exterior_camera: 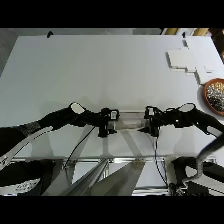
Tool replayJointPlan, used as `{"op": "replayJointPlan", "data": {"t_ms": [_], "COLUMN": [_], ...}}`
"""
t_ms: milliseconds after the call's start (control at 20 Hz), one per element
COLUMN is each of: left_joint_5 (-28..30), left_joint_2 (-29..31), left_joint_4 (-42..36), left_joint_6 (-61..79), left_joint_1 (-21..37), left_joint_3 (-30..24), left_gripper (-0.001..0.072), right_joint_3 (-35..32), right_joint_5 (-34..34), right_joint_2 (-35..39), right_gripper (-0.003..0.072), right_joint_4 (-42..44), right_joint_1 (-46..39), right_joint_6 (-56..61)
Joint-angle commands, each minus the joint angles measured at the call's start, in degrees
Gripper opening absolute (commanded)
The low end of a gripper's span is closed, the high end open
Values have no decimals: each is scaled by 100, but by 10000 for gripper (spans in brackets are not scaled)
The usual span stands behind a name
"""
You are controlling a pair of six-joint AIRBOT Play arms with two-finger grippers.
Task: Fold the box and place the chain.
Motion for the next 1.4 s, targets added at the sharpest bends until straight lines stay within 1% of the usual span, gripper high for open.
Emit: {"op": "replayJointPlan", "data": {"t_ms": [0, 100, 300, 400, 500, 550, 600, 800, 950, 1000, 1050, 1100, 1150, 1200, 1250, 1350], "left_joint_5": [-9, -7, -7, -9, -9, -9, -9, -9, -9, -9, -9, -9, -9, -9, -9, -9], "left_joint_2": [7, 4, 4, 4, 4, 7, 7, 4, 4, 4, 4, 7, 4, 4, 4, 7], "left_joint_4": [4, 4, 4, 4, 4, 4, 2, 4, 4, 4, 4, 4, 4, 4, 4, 4], "left_joint_6": [-4, -4, -4, -4, -4, -4, -4, -4, -4, -4, -4, -4, -4, -4, -4, -4], "left_joint_1": [4, 4, 4, 4, 4, 4, 4, 4, 4, 4, 4, 4, 4, 4, 4, 4], "left_joint_3": [-2, -2, -2, -2, -2, -2, -2, -2, -2, -2, -2, -2, -2, -2, -2, -2], "left_gripper": [92, 92, 92, 92, 92, 92, 92, 92, 92, 92, 92, 92, 92, 92, 92, 92], "right_joint_3": [9, 9, 9, 9, 9, 9, 9, 9, 9, 9, 9, 9, 7, 7, 7, 7], "right_joint_5": [-245, -201, 332, 654, 931, 1023, 1062, 1032, 907, 907, 890, 881, 868, 710, 339, -546], "right_joint_2": [236, 577, 1467, 1989, 2468, 2647, 2800, 2907, 2909, 2911, 2911, 2911, 2907, 2896, 2857, 2570], "right_gripper": [703, 700, 697, 685, 617, 567, 552, 548, 544, 520, 486, 346, 143, 36, 20, 20], "right_joint_4": [-289, -953, -2328, -2627, -2247, -1993, -1794, -1172, -1029, -761, -343, 52, 363, 531, 647, 951], "right_joint_1": [0, 2, 2, 2, 2, 2, 2, 2, 2, 2, 2, 2, 2, 4, 4, 2], "right_joint_6": [1023, 1657, 2682, 3075, 3211, 3209, 3209, 3211, 3241, 3233, 3189, 3064, 2776, 2610, 2623, 2804]}}
